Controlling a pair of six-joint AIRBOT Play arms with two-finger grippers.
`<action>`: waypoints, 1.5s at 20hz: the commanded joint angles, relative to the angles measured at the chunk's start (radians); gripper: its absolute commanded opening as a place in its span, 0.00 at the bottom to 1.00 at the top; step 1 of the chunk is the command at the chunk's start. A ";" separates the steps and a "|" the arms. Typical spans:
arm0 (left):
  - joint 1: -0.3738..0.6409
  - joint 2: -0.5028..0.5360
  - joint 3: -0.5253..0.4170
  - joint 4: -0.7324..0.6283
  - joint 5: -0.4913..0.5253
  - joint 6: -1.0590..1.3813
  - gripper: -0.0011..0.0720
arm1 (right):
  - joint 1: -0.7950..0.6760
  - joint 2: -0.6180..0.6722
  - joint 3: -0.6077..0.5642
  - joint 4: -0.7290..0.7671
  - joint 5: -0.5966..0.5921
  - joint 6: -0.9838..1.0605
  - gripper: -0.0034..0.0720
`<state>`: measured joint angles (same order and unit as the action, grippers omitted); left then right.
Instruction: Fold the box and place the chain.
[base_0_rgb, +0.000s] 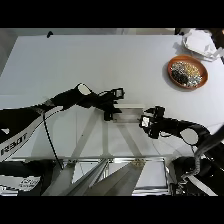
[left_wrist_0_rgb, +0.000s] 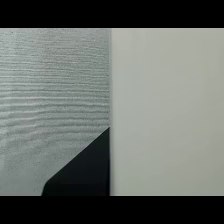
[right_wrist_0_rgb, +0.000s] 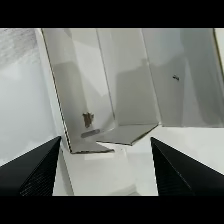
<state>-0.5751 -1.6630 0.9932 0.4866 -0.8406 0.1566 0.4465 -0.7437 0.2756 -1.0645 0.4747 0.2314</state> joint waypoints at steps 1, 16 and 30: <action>0.000 0.000 0.000 0.000 -0.001 0.000 0.03 | -0.050 -0.008 0.005 0.077 0.019 -0.078 0.88; 0.000 0.000 0.000 0.000 -0.001 0.000 0.03 | -0.211 -0.120 0.029 0.392 0.147 -0.428 0.88; 0.000 0.000 0.000 0.000 -0.001 0.000 0.03 | -0.314 -0.260 0.078 0.525 0.265 -0.677 0.88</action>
<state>-0.5751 -1.6630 0.9932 0.4870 -0.8421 0.1566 0.1371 -0.9577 0.3393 -0.5602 0.7296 -0.4213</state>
